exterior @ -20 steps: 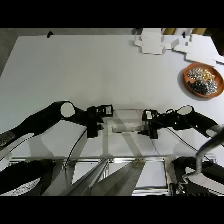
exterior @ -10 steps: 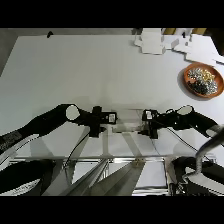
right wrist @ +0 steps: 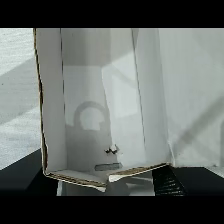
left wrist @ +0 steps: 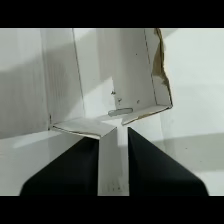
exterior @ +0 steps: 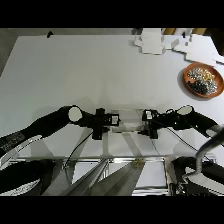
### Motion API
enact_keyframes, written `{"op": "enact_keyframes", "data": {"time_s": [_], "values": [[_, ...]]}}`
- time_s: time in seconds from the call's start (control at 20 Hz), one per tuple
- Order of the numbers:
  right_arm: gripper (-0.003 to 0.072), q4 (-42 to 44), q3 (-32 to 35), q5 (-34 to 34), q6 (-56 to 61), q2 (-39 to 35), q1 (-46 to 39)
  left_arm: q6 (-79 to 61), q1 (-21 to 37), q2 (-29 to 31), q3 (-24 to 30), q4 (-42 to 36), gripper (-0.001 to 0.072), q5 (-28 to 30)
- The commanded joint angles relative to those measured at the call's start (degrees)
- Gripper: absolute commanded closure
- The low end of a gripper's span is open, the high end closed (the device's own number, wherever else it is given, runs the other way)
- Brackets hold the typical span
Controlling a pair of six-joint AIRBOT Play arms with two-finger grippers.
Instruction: Fold the box and place the chain.
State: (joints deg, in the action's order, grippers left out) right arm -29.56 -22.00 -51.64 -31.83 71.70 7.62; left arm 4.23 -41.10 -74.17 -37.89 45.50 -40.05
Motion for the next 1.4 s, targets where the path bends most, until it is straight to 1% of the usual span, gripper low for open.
{"op": "enact_keyframes", "data": {"time_s": [0.0, 0.2, 0.4, 0.5, 0.65, 0.75, 0.8, 0.85, 0.9, 0.95, 1.0, 1.15, 1.35], "values": [[0.0370, 0.00, 0.00, 0.00, 0.02, -0.02, 0.00, -0.39, -0.46, -0.04, 0.02, -2.89, 0.0570, 0.46], [0.0370, 0.00, 0.00, 0.00, 0.02, -0.02, 0.00, -0.44, -1.14, -0.22, 0.02, -4.76, 0.0571, 1.97], [0.0370, 0.00, 0.00, 0.00, 0.02, -0.02, 0.00, -0.44, -1.42, -1.79, 0.02, -7.15, 0.0571, 2.49], [0.0370, 0.02, 0.00, 0.00, 0.02, -0.02, 0.00, -1.29, -2.19, -2.03, 0.02, -8.20, 0.0571, 4.04], [0.0370, 0.00, 0.00, 0.00, 0.02, -0.02, 0.00, -3.19, -3.10, -2.08, 0.02, -12.04, 0.0557, 5.77], [0.0370, 0.00, 0.00, 0.00, 0.02, -0.02, 0.00, -3.15, -3.30, -2.08, 0.02, -12.26, 0.0556, 5.53], [0.0370, 0.00, 0.00, 0.00, 0.02, -0.02, 0.00, -3.13, -3.30, -2.08, 0.02, -12.26, 0.0543, 5.49], [0.0370, 0.00, 0.00, 0.00, 0.02, -0.02, 0.00, -3.13, -3.30, -2.08, 0.02, -12.26, 0.0432, 5.51], [0.0370, 0.00, 0.00, 0.00, 0.02, -0.02, 0.00, -3.10, -3.30, -2.08, 0.02, -12.24, 0.0346, 5.53], [0.0370, 0.00, 0.00, 0.00, 0.02, -0.02, 0.00, -3.02, -3.39, -2.08, 0.02, -12.20, 0.0313, 5.53], [0.0370, 0.00, 0.00, 0.00, 0.02, -0.02, 0.00, -2.89, -3.41, -2.08, 0.02, -12.11, 0.0310, 5.51], [0.0370, 0.02, 0.00, 0.00, 0.02, -0.02, 0.00, -2.89, -3.39, -2.08, 0.02, -12.02, 0.0197, 5.55], [0.0370, 0.00, 0.00, 0.00, 0.02, -0.02, 0.00, -2.71, -3.32, -2.05, 0.02, -10.82, 0.0204, 5.51]]}}
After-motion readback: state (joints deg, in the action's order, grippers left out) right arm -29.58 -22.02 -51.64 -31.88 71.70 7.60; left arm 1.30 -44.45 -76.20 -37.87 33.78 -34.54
